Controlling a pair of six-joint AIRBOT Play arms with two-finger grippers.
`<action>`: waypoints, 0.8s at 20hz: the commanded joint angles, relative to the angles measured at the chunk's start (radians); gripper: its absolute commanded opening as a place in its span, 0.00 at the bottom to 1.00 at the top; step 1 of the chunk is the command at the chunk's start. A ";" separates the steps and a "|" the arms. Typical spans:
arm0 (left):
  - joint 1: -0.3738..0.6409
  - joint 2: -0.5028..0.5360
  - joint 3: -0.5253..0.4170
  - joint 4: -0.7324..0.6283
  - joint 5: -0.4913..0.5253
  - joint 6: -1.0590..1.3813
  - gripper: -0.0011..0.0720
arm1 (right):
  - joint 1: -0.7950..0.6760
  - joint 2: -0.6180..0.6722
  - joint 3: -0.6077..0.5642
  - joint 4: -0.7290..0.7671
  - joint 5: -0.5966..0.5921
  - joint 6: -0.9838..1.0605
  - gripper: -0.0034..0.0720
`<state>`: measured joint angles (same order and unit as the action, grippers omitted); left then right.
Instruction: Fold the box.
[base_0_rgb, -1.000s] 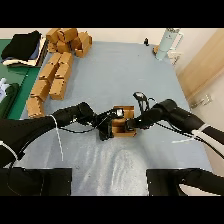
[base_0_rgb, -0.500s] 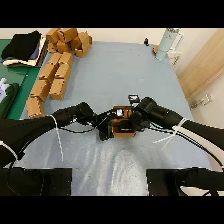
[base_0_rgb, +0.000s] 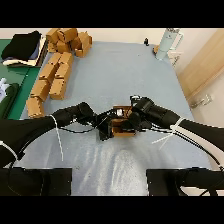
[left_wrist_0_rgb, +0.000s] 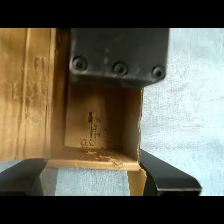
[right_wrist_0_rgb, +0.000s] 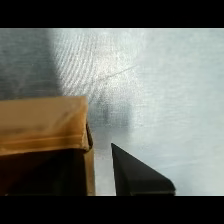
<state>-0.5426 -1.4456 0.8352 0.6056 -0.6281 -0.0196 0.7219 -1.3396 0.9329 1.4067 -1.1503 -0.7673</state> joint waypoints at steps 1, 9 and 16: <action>0.000 0.000 0.001 0.000 0.000 0.000 0.65 | 0.001 0.012 0.001 0.018 -0.001 -0.012 0.52; 0.000 0.000 0.001 0.000 0.000 0.000 0.65 | 0.001 0.010 0.001 0.010 0.002 -0.029 0.05; 0.000 0.000 0.001 0.000 0.000 0.000 0.65 | 0.001 0.045 0.011 0.015 -0.029 -0.037 0.63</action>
<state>-0.5426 -1.4456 0.8352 0.6056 -0.6292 -0.0193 0.7223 -1.3148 0.9363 1.4189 -1.1515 -0.8013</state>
